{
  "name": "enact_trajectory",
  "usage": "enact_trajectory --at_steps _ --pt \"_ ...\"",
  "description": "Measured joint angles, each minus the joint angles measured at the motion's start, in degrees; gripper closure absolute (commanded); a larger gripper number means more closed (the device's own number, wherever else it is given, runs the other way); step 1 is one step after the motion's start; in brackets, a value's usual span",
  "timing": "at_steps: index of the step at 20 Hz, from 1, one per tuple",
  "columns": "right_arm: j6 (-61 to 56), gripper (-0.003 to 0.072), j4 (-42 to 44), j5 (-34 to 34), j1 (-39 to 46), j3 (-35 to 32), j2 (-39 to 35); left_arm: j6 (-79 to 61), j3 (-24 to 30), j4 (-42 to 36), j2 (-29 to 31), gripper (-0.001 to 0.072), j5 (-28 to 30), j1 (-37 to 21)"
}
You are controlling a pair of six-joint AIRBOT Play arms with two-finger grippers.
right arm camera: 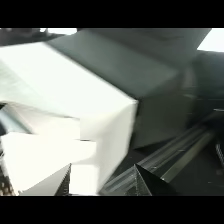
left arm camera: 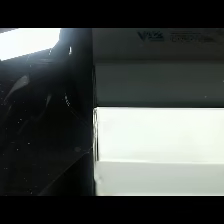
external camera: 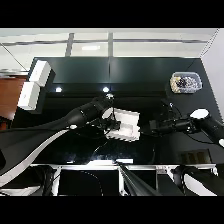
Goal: Fold the box and place the chain.
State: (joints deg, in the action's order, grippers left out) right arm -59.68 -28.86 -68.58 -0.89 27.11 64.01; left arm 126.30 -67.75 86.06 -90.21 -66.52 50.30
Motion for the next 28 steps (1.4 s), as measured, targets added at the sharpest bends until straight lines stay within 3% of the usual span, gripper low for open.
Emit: enact_trajectory --at_steps 3,4,10,16,21,25,27,28 --pt "0.4 0.0227 0.9 1.4 -3.4 0.7 0.1 0.0 0.0 0.0 0.0 0.0682 0.0 0.0" --pt "0.2 0.0189 1.1 2.5 -4.5 0.8 0.1 0.0 0.0 0.0 0.0 0.0682 0.0 0.0" --pt "-8.9 0.0194 -0.1 12.5 -12.6 1.3 0.1 0.0 0.0 0.0 0.0 0.0682 0.0 0.0" --pt "-27.6 0.0197 -11.1 19.5 -20.2 4.5 0.1 0.0 0.0 0.0 0.0 0.0682 0.1 0.0" --pt "-43.6 0.0206 -22.8 20.2 -25.7 9.2 0.7 0.0 0.0 0.0 0.0 0.0682 0.1 0.0" --pt "-57.3 0.0207 -35.9 16.2 -32.5 14.8 3.1 0.0 0.0 0.0 0.0 0.0682 0.1 0.0" --pt "-63.3 0.0317 -41.2 13.1 -35.7 17.6 5.0 0.0 0.0 0.0 0.0 0.0682 0.1 0.0" --pt "-65.7 0.0317 -43.0 11.6 -36.9 18.8 6.0 0.0 0.0 0.0 0.0 0.0682 0.1 0.0"
